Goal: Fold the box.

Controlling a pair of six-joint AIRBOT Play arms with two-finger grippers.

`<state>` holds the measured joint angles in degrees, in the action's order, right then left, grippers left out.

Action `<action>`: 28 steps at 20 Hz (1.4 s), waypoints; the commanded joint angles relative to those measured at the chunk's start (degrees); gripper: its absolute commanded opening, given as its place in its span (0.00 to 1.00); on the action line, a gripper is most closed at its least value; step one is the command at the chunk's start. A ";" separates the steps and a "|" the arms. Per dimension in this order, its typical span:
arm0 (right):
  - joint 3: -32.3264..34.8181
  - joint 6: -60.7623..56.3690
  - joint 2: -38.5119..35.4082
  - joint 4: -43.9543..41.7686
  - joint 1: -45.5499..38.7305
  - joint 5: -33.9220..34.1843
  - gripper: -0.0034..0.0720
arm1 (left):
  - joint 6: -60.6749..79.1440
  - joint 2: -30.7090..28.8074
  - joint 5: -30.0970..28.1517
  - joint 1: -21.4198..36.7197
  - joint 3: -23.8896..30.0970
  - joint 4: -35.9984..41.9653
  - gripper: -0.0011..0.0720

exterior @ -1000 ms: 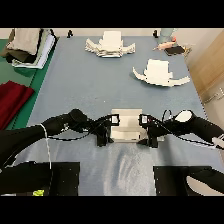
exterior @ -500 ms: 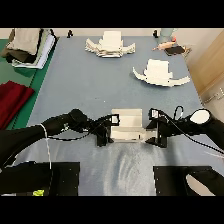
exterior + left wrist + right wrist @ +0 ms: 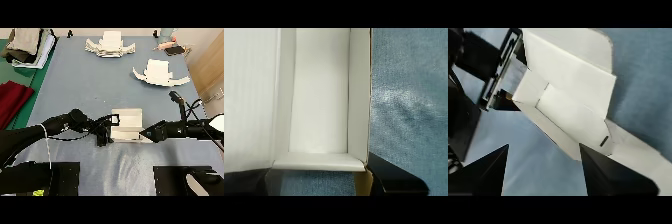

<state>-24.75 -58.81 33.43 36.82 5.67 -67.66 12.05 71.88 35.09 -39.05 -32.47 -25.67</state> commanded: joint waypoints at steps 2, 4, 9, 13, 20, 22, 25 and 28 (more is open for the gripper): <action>0.07 -16.41 -1.86 -4.79 0.33 -0.55 0.98 | -0.02 0.02 -0.04 -0.02 0.02 -0.02 0.63; 0.07 -17.49 0.13 -6.73 1.53 -0.66 0.91 | 0.00 0.02 -0.02 -0.02 0.02 -0.02 0.63; -0.22 -13.42 7.72 -13.51 9.14 12.41 0.12 | 0.00 0.02 -0.04 -0.02 0.02 -0.02 0.63; -5.70 -5.81 17.40 -13.70 10.47 21.38 0.05 | 0.00 0.02 -0.02 -0.02 0.02 -0.02 0.63; -10.47 -1.66 34.67 -11.96 10.49 23.52 0.04 | -0.02 0.02 -0.02 -0.02 0.02 -0.02 0.63; -10.47 0.11 37.38 -11.96 10.49 21.99 0.05 | -0.02 0.04 -0.02 -0.02 0.02 -0.02 0.63; -10.47 1.99 39.17 -11.91 10.49 21.81 0.04 | 0.00 0.02 -0.02 -0.02 0.02 -0.02 0.63; -10.47 2.97 39.36 -11.50 10.49 21.84 0.04 | -0.02 0.02 -0.02 -0.02 0.02 -0.02 0.63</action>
<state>-35.14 -57.47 71.66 24.86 16.10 -45.63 12.01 71.88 35.11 -39.03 -32.47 -25.65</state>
